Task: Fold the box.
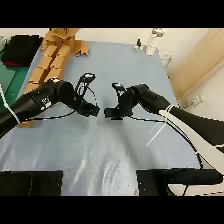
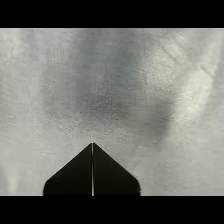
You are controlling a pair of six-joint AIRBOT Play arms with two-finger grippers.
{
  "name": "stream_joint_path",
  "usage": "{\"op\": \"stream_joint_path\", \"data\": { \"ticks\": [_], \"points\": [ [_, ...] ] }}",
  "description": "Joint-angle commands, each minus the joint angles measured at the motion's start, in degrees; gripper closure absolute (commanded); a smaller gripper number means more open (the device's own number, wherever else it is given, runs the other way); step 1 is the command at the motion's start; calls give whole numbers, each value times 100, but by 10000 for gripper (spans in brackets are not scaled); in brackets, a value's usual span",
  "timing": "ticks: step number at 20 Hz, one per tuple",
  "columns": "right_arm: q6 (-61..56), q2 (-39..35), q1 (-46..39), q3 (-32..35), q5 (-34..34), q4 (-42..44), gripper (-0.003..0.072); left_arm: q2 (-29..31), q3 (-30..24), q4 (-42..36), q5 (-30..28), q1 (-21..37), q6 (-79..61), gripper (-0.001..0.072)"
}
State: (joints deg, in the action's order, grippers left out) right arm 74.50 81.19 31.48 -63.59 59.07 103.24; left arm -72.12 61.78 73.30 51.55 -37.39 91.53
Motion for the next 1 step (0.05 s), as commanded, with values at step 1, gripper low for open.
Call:
{"op": "stream_joint_path", "data": {
  "ticks": [1],
  "points": [
    [2, 4, 4, -7, -9, 2, 683, -2, 7, 0, 0, -4, 0, 698]
  ]
}}
